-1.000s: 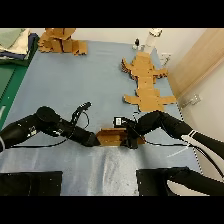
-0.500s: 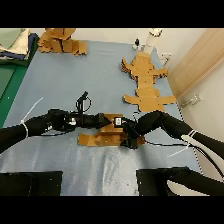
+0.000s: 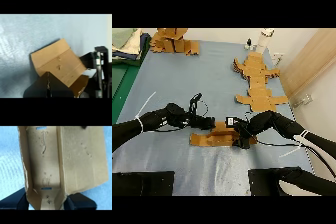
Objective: Fold the box.
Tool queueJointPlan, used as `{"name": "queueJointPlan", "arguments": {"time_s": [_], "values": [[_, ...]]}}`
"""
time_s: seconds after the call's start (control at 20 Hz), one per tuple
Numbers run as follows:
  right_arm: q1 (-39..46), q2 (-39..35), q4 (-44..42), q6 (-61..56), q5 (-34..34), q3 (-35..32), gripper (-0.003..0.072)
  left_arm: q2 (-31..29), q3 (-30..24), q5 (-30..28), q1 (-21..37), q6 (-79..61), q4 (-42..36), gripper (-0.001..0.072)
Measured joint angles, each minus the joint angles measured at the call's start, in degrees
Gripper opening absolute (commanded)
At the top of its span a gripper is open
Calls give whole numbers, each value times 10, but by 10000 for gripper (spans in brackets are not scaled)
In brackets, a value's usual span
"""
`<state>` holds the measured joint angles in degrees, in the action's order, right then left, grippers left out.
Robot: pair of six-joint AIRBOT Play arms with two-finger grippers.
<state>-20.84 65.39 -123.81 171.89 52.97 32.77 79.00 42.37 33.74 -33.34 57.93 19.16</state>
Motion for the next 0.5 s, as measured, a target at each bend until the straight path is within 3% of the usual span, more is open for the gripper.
{"name": "queueJointPlan", "arguments": {"time_s": [0.25, 0.5], "values": [[0, 0, 2, 0, 0, 0, 516, 9, 25, 24, 5, 47, 72, 9], [0, 0, 2, 0, 0, 0, 516, -18, 23, 91, 70, 23, 101, 9]]}}
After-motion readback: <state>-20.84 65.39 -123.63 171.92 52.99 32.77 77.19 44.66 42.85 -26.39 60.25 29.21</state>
